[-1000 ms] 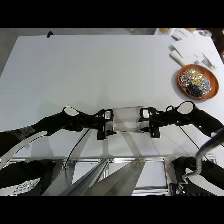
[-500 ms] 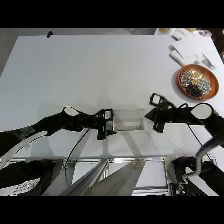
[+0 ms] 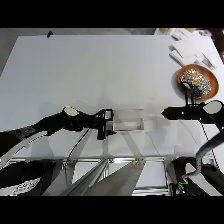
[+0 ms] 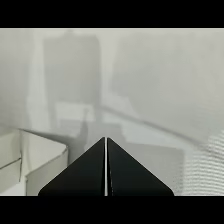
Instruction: Fold the box and place the chain.
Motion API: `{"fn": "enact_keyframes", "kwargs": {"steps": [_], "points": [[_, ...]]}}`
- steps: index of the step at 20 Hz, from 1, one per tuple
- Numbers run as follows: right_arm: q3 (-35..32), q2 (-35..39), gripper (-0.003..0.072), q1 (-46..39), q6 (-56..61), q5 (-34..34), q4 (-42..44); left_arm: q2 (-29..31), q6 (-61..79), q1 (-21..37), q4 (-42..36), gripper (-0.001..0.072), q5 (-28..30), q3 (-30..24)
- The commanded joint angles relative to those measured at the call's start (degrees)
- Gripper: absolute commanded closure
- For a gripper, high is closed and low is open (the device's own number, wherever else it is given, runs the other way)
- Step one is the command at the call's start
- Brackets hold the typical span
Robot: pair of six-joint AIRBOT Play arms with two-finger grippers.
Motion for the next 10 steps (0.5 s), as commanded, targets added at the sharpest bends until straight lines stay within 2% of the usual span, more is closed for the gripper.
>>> {"fn": "enact_keyframes", "kwargs": {"steps": [1, 6, 10], "points": [[0.07, -5.88, 0.0673, 0.28, 6.93, 5.55, -0.74, 0.02, 0.02, -0.02, 0.02, 0.0639, 0.02, 0.02], [0.07, -10.97, 0.0673, 5.97, 6.34, 7.08, 4.0, 0.02, 0.02, -0.02, 0.0, 0.0639, 0.0, 0.02], [0.07, -10.71, 0.0673, 6.62, 1.62, 9.75, 11.91, 0.02, 0.02, -0.02, 0.0, 0.0639, 0.0, 0.02]]}}
